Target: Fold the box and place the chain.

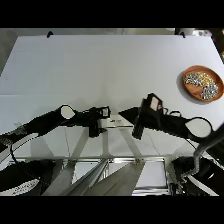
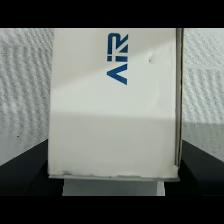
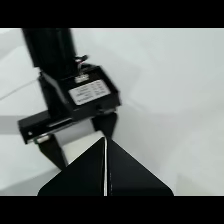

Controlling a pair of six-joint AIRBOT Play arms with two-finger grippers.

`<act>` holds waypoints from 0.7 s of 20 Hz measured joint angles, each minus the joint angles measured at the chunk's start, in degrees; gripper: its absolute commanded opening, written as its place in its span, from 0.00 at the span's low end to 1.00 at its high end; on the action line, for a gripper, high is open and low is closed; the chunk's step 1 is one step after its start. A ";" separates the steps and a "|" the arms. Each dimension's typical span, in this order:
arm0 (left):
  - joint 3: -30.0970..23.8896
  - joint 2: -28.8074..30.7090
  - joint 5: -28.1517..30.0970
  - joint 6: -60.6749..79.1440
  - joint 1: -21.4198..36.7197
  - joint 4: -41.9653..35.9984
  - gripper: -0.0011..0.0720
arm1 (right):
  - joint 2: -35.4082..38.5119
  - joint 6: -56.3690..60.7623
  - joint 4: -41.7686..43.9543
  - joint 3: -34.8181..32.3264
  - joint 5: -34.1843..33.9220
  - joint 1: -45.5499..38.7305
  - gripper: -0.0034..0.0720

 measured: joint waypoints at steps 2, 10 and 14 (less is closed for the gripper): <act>0.00 0.00 0.00 0.02 0.00 0.02 0.30 | 4.28 16.04 -13.97 0.00 -0.76 0.00 0.07; 0.00 0.00 0.00 0.02 0.00 0.02 0.30 | 6.10 72.83 -62.95 0.00 34.34 0.00 0.06; 0.00 0.00 0.00 0.02 0.00 0.02 0.30 | 2.71 77.61 -67.78 0.04 44.98 -1.60 0.06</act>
